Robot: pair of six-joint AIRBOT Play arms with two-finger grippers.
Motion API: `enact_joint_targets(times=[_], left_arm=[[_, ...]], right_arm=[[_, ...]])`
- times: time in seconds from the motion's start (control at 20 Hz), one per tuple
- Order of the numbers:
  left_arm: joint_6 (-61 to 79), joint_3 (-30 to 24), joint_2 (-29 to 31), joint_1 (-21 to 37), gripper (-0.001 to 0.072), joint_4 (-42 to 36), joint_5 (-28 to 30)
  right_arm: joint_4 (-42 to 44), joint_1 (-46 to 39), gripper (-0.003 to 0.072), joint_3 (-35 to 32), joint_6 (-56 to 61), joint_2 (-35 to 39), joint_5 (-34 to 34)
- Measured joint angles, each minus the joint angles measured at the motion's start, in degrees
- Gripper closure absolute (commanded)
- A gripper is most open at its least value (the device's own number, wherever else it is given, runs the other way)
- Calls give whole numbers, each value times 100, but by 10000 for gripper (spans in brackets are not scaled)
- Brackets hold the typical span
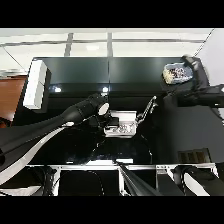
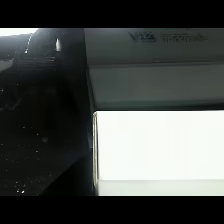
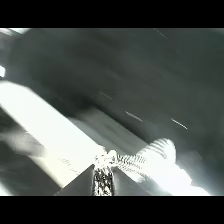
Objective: Fold the box and place the chain.
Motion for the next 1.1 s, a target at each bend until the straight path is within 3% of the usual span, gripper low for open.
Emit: enact_joint_targets(times=[0.3,0.6,0.7,0.85,1.1], left_arm=[[0,0,0,2,679,0,13],[0,0,0,2,679,2,17],[0,0,0,2,679,0,17],[0,0,0,0,679,0,17],[0,0,0,0,679,0,17]], right_arm=[[1648,0,674,1165,297,468,782],[2643,190,673,1545,343,533,833],[2651,415,673,1576,358,533,723],[1926,872,673,1486,516,509,584],[660,1440,673,431,1043,492,13]])
